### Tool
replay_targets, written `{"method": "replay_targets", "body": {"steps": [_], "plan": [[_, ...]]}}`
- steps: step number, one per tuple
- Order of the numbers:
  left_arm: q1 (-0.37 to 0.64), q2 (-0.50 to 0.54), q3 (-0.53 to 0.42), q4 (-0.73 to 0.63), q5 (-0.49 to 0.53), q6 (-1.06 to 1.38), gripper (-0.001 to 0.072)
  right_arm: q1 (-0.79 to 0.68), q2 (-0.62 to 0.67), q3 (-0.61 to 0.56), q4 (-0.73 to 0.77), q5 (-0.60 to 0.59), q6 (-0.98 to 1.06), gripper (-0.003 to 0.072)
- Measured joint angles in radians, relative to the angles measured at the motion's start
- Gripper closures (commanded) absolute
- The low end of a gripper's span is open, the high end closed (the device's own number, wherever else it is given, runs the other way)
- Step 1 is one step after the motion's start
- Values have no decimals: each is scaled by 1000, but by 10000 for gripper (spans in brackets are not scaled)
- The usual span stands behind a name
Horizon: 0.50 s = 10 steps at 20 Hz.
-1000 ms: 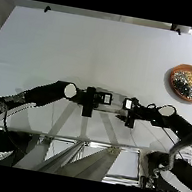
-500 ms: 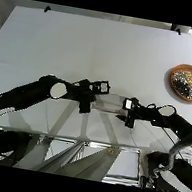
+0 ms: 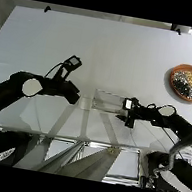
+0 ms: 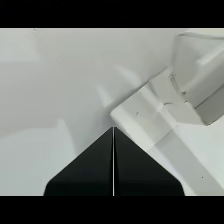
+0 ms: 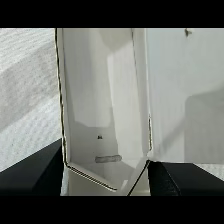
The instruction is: Fold the box and place the chain.
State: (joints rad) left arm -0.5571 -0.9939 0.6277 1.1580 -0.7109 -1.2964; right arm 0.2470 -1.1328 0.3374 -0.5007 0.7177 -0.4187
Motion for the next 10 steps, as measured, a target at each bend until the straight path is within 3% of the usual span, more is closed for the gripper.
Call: {"method": "replay_targets", "body": {"steps": [4,10], "plan": [[58,-29,-92,-79,14,-108,706,0,0,0,0,0,0,285],[77,-156,-127,-276,45,-43,706,0,0,0,0,0,0,285]]}}
